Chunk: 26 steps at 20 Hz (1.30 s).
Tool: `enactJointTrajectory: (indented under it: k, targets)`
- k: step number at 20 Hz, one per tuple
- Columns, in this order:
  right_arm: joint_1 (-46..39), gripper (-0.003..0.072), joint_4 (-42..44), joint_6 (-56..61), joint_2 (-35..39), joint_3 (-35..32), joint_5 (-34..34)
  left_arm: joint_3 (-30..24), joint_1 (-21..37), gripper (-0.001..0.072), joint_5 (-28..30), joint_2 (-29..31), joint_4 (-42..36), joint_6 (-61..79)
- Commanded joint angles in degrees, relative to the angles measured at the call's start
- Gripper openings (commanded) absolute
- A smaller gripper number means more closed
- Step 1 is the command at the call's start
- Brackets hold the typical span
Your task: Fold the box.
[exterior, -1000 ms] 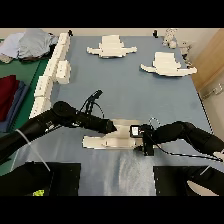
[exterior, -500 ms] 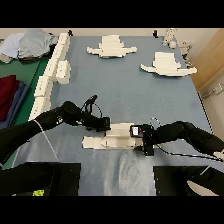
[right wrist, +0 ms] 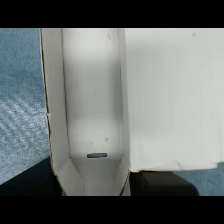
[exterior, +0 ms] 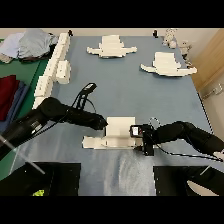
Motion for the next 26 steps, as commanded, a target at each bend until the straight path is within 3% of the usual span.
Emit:
enactJointTrajectory:
  k: [1, 5, 6, 7, 8, 13, 17, 22, 25, 26]
  targets:
    - [0.0, 0.0483, 0.0, 0.0, 0.0, 0.1, 0.0, -2.4, -2.4, 0.0011, -3.3, 13.0, 11.9, 2.0]
    - [0.0, 0.0483, 0.0, 0.0, 0.0, 0.1, 0.0, -6.2, -6.1, 0.0015, -6.5, 22.6, 19.8, 17.9]
    - [0.0, 0.0483, 0.0, 0.0, 0.0, 0.1, 0.0, -7.3, -6.0, 0.0099, -6.4, 23.8, 20.5, 20.1]
    - [0.0, 0.0483, 0.0, 0.0, 0.0, 0.1, 0.0, -8.5, -6.0, 0.0509, -5.9, 24.3, 21.4, 21.3]
    - [0.0, 0.0483, 0.0, 0.0, 0.0, 0.1, 0.0, -9.5, -6.0, 0.0688, -4.9, 24.2, 21.6, 21.3]
    - [0.0, 0.0483, 0.0, 0.0, 0.0, 0.1, 0.0, -14.9, -5.5, 0.0687, -1.9, 22.5, 20.0, 29.8]
    - [0.0, 0.0483, 0.0, 0.0, 0.0, 0.1, 0.0, -19.2, -4.0, 0.0686, 3.8, 17.8, 6.7, 47.4]
    - [0.0, 0.0483, 0.0, 0.0, 0.0, 0.1, 0.0, -19.6, -3.9, 0.0686, 9.4, 7.5, -5.0, 62.2]
    - [0.0, 0.0483, 0.0, 0.0, 0.0, 0.1, 0.0, -19.2, -3.9, 0.0684, 12.5, 3.2, -5.5, 62.9]
    - [0.0, 0.0483, 0.0, 0.0, 0.0, 0.1, 0.0, -18.9, -3.9, 0.0625, 12.6, 2.3, -5.5, 62.9]
